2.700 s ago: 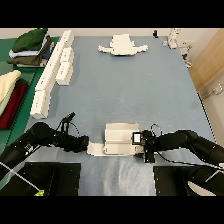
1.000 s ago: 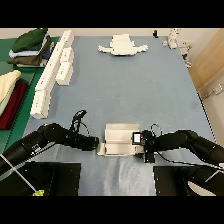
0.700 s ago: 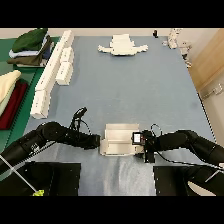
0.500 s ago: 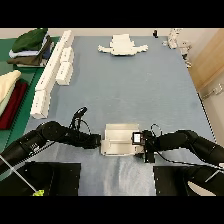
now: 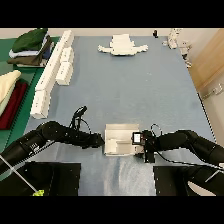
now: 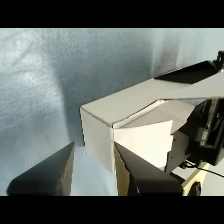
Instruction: Fold the box.
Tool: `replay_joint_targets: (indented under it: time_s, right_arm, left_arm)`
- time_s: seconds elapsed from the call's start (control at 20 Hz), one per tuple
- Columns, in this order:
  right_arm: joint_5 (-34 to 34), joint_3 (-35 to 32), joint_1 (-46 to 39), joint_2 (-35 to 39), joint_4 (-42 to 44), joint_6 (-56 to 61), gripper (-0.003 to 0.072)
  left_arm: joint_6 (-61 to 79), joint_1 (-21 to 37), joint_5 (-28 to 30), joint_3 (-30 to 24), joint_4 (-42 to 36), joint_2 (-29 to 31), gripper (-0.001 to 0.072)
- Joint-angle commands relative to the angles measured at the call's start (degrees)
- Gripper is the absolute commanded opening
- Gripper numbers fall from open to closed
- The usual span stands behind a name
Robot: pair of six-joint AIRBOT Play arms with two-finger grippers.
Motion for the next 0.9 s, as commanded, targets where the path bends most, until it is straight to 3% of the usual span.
replay_joint_targets:
  time_s: [0.0,0.2,0.35,0.6,0.85]
  right_arm:
    - [0.0,0.0,0.0,0.0,0.0,0.0,0.0503]
    - [0.0,0.0,0.0,0.0,0.0,0.0,0.0503]
    - [0.0,0.0,0.0,0.0,0.0,0.0,0.0504]
    - [0.0,0.0,0.0,0.0,0.0,0.0,0.0504]
    - [0.0,0.0,0.0,0.0,-0.2,0.0,0.0503]
  left_arm:
    - [0.9,0.1,3.7,0.1,-0.3,0.0,0.0380]
    - [0.9,-0.5,3.1,0.2,-3.3,0.1,0.0380]
    - [-3.7,-4.2,3.0,1.0,-1.7,0.0,0.0379]
    - [-23.4,-12.3,2.9,4.1,14.0,-1.4,0.0379]
    - [-38.0,-20.2,-1.3,11.7,27.3,-7.7,0.0378]
